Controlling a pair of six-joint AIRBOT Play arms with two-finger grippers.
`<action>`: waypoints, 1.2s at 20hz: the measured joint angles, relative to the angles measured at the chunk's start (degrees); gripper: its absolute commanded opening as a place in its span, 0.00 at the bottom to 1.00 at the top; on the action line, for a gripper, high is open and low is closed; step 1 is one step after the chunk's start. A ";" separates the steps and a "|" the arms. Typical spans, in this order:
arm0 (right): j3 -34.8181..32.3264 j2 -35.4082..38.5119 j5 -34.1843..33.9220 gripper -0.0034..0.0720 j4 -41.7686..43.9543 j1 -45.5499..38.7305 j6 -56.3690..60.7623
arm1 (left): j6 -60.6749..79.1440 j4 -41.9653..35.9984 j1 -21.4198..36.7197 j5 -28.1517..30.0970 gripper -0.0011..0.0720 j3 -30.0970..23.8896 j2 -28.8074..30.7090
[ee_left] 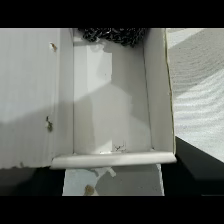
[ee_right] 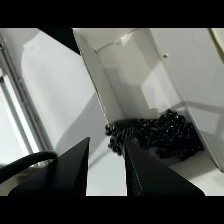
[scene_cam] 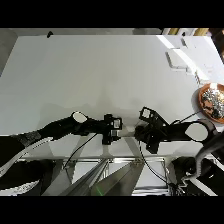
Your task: Fold the box and place the chain.
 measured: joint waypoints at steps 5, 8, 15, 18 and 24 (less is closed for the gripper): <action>0.66 -2.32 -3.32 0.38 -1.88 1.57 8.33 | 0.00 0.00 0.00 -0.02 0.39 0.00 0.00; 0.74 -2.69 -3.17 0.38 -4.31 1.79 12.68 | 0.00 0.00 0.00 -0.02 0.39 0.00 0.00; 0.76 -4.07 -2.58 0.36 -5.03 1.95 16.09 | 0.00 0.00 0.00 -0.02 0.39 0.00 0.00; 0.76 -4.90 -2.12 0.28 -4.57 1.95 16.41 | 0.00 0.00 0.00 -0.02 0.39 0.00 0.00; 0.83 -5.29 -0.92 0.07 -4.24 1.95 16.44 | 0.00 -0.02 0.00 -0.02 0.39 0.00 0.00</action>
